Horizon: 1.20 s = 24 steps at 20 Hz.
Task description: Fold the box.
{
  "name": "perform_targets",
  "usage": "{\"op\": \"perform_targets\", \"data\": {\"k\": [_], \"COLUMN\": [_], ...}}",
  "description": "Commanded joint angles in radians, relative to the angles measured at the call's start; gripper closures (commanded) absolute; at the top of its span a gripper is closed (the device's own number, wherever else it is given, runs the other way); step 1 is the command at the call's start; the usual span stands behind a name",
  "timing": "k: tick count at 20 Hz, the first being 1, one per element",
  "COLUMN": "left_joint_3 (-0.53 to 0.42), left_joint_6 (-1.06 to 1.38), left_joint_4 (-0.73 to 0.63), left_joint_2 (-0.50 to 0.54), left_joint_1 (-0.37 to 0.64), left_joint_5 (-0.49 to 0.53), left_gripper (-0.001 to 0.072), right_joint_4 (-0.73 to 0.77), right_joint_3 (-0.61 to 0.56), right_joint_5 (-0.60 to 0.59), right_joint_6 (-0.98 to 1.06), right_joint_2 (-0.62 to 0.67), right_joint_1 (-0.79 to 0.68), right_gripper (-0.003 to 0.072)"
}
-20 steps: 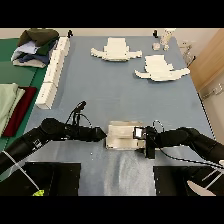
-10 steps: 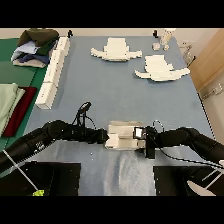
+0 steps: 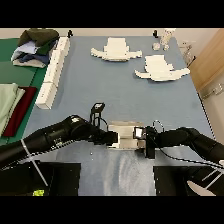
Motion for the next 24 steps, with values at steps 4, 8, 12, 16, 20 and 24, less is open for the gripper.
{"op": "perform_targets", "data": {"k": [4, 8, 12, 16, 20, 24], "left_joint_3": [0.174, 0.225, 0.227, 0.227, 0.227, 0.227], "left_joint_6": [-0.215, -0.284, -0.304, -0.304, -0.304, -0.304], "left_joint_4": [0.142, 0.19, 0.209, 0.209, 0.209, 0.206], "left_joint_2": [-0.166, -0.214, -0.224, -0.224, -0.224, -0.224], "left_joint_1": [-0.053, -0.053, -0.053, -0.053, -0.052, -0.053], "left_joint_5": [-0.212, -0.229, -0.227, -0.228, -0.227, -0.227], "left_gripper": [0.0409, 0.0409, 0.0408, 0.0408, 0.0408, 0.0408], "right_joint_4": [0.0, 0.0, 0.0, 0.0, 0.0, 0.0], "right_joint_3": [-0.001, -0.001, 0.0, -0.001, -0.001, -0.001], "right_joint_5": [0.0, 0.0, 0.0, 0.0, 0.0, 0.0], "right_joint_6": [0.0, 0.0, 0.0, 0.0, 0.0, 0.0], "right_joint_2": [-0.001, -0.001, -0.001, -0.001, -0.001, -0.001], "right_joint_1": [0.001, 0.001, 0.001, 0.001, 0.001, 0.001], "right_gripper": [0.0281, 0.028, 0.0281, 0.0281, 0.028, 0.0281]}}
